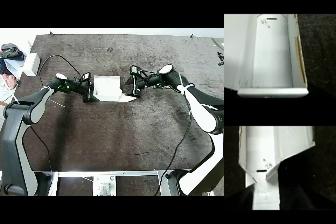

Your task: Fold the box and place the chain.

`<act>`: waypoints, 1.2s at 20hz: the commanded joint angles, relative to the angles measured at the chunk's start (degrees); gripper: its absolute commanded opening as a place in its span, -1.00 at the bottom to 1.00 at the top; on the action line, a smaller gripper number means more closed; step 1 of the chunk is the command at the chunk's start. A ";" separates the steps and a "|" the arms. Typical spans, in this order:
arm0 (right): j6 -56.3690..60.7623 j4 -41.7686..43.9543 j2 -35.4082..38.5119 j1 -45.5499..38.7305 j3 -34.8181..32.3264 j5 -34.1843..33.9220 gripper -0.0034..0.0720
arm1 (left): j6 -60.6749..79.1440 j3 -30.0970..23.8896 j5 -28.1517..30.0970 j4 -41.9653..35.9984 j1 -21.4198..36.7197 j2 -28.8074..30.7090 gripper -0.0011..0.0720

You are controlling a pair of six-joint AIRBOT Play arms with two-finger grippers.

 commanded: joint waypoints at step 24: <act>-2.73 18.32 -6.27 5.07 0.04 -16.87 -0.89 | -0.02 0.02 0.59 0.07 0.04 -0.02 0.31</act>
